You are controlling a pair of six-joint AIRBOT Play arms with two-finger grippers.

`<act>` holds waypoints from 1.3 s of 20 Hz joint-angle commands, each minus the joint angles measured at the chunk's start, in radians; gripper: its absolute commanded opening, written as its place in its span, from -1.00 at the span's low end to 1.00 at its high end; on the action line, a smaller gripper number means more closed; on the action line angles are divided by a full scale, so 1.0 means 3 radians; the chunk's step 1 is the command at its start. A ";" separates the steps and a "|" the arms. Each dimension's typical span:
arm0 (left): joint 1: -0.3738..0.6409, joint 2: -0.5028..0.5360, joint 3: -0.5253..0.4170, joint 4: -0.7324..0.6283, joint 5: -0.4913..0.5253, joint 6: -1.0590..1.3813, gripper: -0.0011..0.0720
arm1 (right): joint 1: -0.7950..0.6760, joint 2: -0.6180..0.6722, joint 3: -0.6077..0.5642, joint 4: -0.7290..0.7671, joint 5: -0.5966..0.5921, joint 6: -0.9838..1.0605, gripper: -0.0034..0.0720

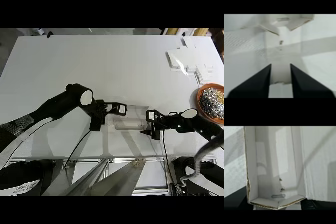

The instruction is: Fold the box and place the chain.

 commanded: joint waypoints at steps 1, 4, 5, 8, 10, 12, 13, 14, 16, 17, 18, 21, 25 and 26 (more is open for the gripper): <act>0.0028 0.0056 -0.0295 -0.0402 0.0430 0.0525 -0.05 | 0.0001 0.0003 0.0003 0.0001 -0.0003 0.0001 0.19; 0.0025 0.0052 -0.0347 -0.0743 0.0843 0.0706 -0.03 | 0.0001 0.0001 0.0003 0.0001 -0.0003 0.0001 0.19; 0.0023 0.0052 -0.0351 -0.0758 0.0908 0.0730 -0.03 | 0.0001 0.0003 0.0003 0.0001 -0.0003 0.0001 0.19; 0.0019 -0.0003 -0.0351 -0.0757 0.0908 0.0734 -0.03 | 0.0001 0.0001 0.0003 0.0001 -0.0001 0.0001 0.19; -0.0020 -0.0041 -0.0352 -0.0758 0.0910 0.0734 -0.03 | 0.0001 0.0001 0.0003 0.0001 -0.0001 0.0001 0.19; -0.0084 -0.0045 -0.0352 -0.0769 0.0921 0.0735 -0.04 | 0.0001 0.0003 0.0003 0.0001 -0.0001 0.0001 0.19; -0.0107 -0.0046 -0.0352 -0.0776 0.0921 0.0735 -0.04 | 0.0001 0.0003 0.0003 0.0001 -0.0001 0.0001 0.19; -0.0125 -0.0046 -0.0352 -0.0779 0.0922 0.0735 -0.07 | 0.0001 0.0003 0.0003 0.0001 -0.0001 0.0001 0.19; -0.0145 -0.0046 -0.0352 -0.0787 0.0922 0.0735 -0.24 | 0.0001 0.0003 0.0003 0.0001 -0.0003 0.0001 0.19; -0.0150 -0.0046 -0.0352 -0.0797 0.0936 0.0735 -0.26 | 0.0001 0.0003 0.0003 0.0001 -0.0001 0.0001 0.19; -0.0156 -0.0046 -0.0351 -0.0830 0.0969 0.0734 -0.26 | 0.0001 0.0003 0.0003 0.0001 -0.0003 0.0001 0.19; -0.0181 -0.0047 -0.0351 -0.0916 0.1044 0.0735 -0.48 | 0.0001 0.0003 0.0003 0.0001 -0.0003 0.0001 0.19; -0.0187 -0.0053 -0.0351 -0.0955 0.1183 0.0735 -0.61 | 0.0001 0.0003 0.0003 0.0001 -0.0003 0.0001 0.19; -0.0188 -0.0058 -0.0351 -0.0982 0.1195 0.0735 -0.61 | 0.0001 0.0001 0.0003 0.0001 -0.0001 0.0001 0.19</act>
